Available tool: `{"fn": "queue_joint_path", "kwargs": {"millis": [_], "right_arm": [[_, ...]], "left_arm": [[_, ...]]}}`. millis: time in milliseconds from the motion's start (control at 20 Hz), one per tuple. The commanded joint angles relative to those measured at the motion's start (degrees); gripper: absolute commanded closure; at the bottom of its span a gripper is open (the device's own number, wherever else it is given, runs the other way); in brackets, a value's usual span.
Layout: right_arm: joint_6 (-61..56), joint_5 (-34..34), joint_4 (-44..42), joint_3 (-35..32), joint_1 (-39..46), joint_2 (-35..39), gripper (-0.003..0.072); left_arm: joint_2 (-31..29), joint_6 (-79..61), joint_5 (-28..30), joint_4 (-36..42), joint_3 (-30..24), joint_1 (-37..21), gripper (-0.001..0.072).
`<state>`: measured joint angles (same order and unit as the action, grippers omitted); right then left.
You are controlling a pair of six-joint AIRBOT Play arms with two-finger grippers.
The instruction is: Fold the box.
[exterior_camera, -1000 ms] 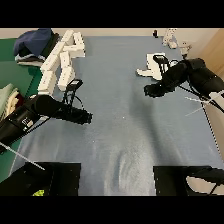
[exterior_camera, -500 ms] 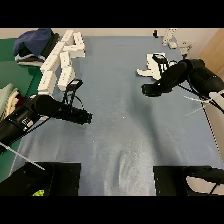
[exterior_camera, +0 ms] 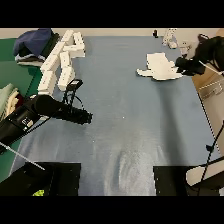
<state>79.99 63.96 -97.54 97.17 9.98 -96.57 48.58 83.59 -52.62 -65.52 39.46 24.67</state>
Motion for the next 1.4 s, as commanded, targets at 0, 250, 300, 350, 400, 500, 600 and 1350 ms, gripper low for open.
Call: {"fn": "queue_joint_path", "kwargs": {"millis": [0,250,300,350,400,500,600,1350], "right_arm": [[4.83,-0.11,-15.15,8.61,11.13,-10.21,0.0372],[6.38,-0.66,-20.22,16.33,14.12,-20.85,0.0373],[7.63,-0.55,-21.77,17.84,13.88,-22.56,0.0373],[8.2,-0.55,-23.69,19.3,13.57,-24.2,0.0373],[9.27,-0.83,-26.23,20.33,13.46,-25.64,0.0372],[10.56,-2.23,-29.9,20.48,13.33,-27.06,0.0373],[11.65,-3.52,-29.92,20.46,13.29,-27.41,0.0374],[14.86,10.64,-36.17,13.88,6.62,-18.32,0.0691]], "left_arm": [[0.02,0.0,0.07,-0.02,0.0,0.0,0.0697],[0.02,0.0,0.07,-0.02,0.0,0.0,0.0696],[0.02,0.0,0.07,-0.02,0.0,0.0,0.0697],[0.02,0.0,0.07,-0.02,0.0,0.0,0.0697],[0.02,0.0,0.09,-0.02,0.0,0.0,0.0697],[0.02,0.0,0.07,-0.02,0.0,0.0,0.0697],[0.02,0.0,0.09,-0.02,0.0,0.0,0.0696],[0.02,0.0,0.09,-0.02,0.0,0.0,0.0697]]}}
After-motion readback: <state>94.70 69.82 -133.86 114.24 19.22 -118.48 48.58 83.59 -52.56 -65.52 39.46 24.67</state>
